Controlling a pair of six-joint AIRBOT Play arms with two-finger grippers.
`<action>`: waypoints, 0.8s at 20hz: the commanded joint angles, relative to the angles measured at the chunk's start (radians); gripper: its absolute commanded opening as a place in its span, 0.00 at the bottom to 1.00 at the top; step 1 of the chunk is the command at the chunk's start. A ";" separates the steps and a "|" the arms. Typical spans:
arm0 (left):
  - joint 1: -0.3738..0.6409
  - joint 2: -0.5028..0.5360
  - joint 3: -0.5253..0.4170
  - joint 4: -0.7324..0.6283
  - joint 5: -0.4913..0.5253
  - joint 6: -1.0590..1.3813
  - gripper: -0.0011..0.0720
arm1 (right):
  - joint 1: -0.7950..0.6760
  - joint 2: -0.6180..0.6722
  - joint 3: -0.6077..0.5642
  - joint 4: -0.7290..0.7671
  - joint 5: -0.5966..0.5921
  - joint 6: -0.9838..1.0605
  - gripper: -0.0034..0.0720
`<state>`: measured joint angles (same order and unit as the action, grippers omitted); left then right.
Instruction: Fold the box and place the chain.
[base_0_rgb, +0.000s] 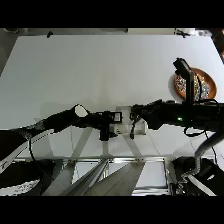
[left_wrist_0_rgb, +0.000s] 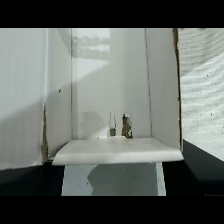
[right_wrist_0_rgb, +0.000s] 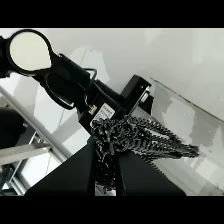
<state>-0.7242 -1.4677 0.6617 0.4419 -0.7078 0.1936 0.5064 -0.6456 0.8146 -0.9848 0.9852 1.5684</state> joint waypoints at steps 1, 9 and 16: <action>-0.001 0.000 0.000 0.000 0.000 0.000 0.22 | 0.002 -0.003 0.021 -0.066 -0.009 0.035 0.05; -0.001 0.000 0.000 0.000 0.000 0.000 0.22 | 0.001 -0.021 0.021 -0.100 -0.038 0.047 0.05; -0.001 0.000 0.000 0.000 0.000 0.001 0.22 | -0.008 -0.021 0.021 -0.116 -0.065 0.047 0.05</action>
<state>-0.7242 -1.4677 0.6617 0.4419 -0.7078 0.1936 0.5026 -0.6659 0.8352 -1.0931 0.9356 1.6154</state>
